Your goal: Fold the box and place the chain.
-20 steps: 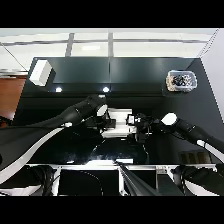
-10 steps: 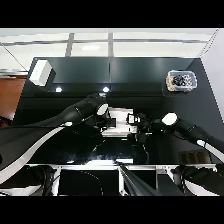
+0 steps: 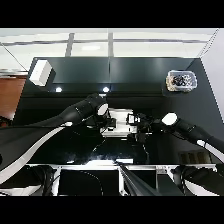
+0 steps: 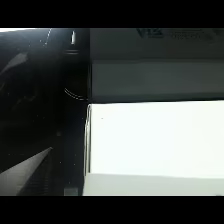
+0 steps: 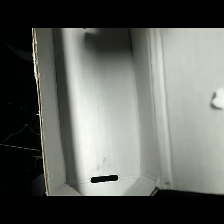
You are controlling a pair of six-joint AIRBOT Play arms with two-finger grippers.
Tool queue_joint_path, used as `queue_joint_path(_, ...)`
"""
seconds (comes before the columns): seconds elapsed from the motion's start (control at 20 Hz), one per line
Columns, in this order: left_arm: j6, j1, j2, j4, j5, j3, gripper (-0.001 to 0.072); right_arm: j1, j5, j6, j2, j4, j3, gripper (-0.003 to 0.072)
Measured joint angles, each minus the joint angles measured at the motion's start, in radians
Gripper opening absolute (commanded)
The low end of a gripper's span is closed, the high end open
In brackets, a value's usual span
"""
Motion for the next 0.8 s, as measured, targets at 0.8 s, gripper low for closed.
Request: queue_joint_path(0.8, 0.014, 0.000, -0.001, -0.001, -0.017, 0.000, 0.0028, -0.009, 0.140, 0.136, 0.080, -0.167, 0.031, 0.0657)
